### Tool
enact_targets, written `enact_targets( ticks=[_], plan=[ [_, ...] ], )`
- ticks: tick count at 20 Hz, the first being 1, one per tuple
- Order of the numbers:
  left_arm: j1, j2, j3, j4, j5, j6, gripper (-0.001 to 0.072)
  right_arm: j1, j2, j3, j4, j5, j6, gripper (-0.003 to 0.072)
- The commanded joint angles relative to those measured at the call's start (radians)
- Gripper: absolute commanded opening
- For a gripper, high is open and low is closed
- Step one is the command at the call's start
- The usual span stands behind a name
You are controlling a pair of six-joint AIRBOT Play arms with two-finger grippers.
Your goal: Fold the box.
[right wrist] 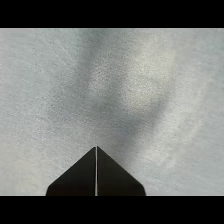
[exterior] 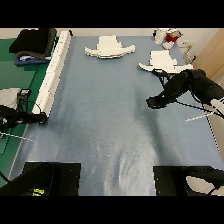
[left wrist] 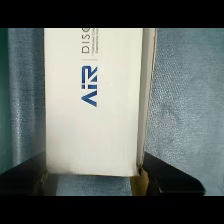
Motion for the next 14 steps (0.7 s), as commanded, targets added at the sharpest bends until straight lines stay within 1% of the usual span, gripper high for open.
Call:
enact_targets(
  ticks=[1,2,6,8,10,12,14],
  plan=[
    [0.0,-0.001,0.001,-0.001,-0.003,0.0,0.0555,-0.001,-0.001,0.001,0.0,0.0,0.0,0.0016],
    [0.0,-0.001,0.001,0.0,-0.003,-0.003,0.0698,-0.001,-0.001,0.001,0.0,0.0,0.0,0.0016],
    [0.0,0.018,0.002,0.016,-0.009,-0.003,0.0698,-0.001,-0.001,0.001,0.0,0.0,0.0,0.0016],
    [0.001,0.055,0.002,0.053,-0.047,-0.006,0.0699,-0.001,-0.001,0.001,0.0,0.0,0.0,0.0015],
    [0.001,0.113,0.002,0.096,-0.128,-0.035,0.0698,-0.001,-0.001,0.001,0.0,0.0,0.0,0.0015],
    [0.0,0.182,0.002,0.129,-0.235,-0.062,0.0698,-0.001,-0.001,0.001,0.0,0.0,0.0,0.0015],
    [0.0,0.263,0.002,0.131,-0.373,-0.064,0.0698,-0.001,-0.001,0.001,0.0,0.0,0.0,0.0015]
  ],
)
